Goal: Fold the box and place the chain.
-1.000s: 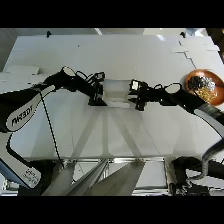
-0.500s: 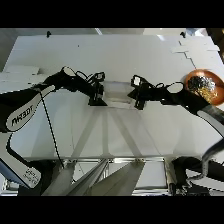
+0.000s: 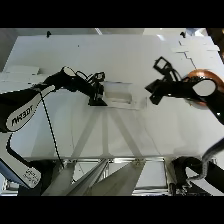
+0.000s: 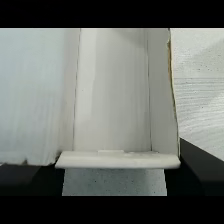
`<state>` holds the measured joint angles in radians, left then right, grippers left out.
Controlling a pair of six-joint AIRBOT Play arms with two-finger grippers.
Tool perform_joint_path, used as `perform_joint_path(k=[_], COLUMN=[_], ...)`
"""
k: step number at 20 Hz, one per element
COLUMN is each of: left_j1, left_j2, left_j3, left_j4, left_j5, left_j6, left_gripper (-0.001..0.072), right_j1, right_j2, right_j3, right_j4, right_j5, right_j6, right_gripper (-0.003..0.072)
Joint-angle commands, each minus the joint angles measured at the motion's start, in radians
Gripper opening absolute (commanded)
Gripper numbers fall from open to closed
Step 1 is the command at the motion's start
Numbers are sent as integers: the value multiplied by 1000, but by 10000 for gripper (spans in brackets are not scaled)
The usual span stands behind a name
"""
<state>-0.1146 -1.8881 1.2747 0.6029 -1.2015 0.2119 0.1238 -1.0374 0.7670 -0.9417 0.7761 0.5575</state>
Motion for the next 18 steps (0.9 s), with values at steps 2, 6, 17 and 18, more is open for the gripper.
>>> perform_joint_path(k=[2, 6, 17, 18], left_j1=[1, 1, 1, 1], left_j2=[0, 0, 0, 0], left_j3=[0, 0, 0, 0], left_j4=[0, 0, 0, 0], left_j5=[0, 0, 0, 0], left_j6=[0, 0, 0, 0], left_gripper=[316, 316, 316, 316], right_j1=[-105, -91, -32, -32], right_j2=[-17, -167, -376, -376], right_j3=[0, 0, 0, 0], right_j4=[-183, -143, 293, 286], right_j5=[126, 138, 129, 124], right_j6=[445, 560, 323, 324], right_gripper=[8, 6, 6, 6])
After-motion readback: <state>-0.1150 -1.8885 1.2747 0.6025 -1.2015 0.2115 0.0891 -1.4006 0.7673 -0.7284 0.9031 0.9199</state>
